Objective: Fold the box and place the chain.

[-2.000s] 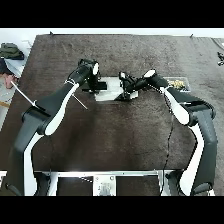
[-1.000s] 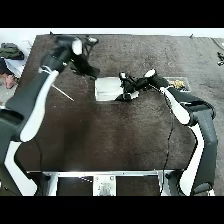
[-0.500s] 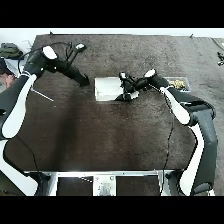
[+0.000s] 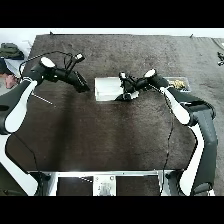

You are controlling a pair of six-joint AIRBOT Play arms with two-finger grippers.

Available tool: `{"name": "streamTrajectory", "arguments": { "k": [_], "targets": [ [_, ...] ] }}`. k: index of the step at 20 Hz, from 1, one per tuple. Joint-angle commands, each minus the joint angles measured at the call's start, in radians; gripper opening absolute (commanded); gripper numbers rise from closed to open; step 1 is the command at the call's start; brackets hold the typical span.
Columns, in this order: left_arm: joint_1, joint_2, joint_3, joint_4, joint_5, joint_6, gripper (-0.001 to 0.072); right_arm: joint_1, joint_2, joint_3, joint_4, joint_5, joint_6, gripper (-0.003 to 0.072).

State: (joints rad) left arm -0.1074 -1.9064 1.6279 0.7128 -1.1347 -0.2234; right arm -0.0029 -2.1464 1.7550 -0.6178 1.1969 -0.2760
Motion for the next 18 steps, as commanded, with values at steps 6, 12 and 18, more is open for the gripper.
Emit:
{"name": "streamTrajectory", "arguments": {
  "k": [6, 12, 18],
  "targets": [
    [0.028, -0.126, -0.011, -0.163, -0.165, 0.532, 0.072, 0.001, 0.0, 0.0, 0.0, 0.0, 0.0, 0.0321],
    [0.028, -0.14, -0.021, -0.273, -0.206, 0.67, 0.072, 0.001, 0.0, 0.0, 0.0, 0.0, 0.0, 0.0321],
    [0.007, -0.169, -0.023, -0.294, -0.185, 0.67, 0.072, 0.001, 0.0, 0.0, 0.0, 0.0, 0.0, 0.0321]
  ]
}}
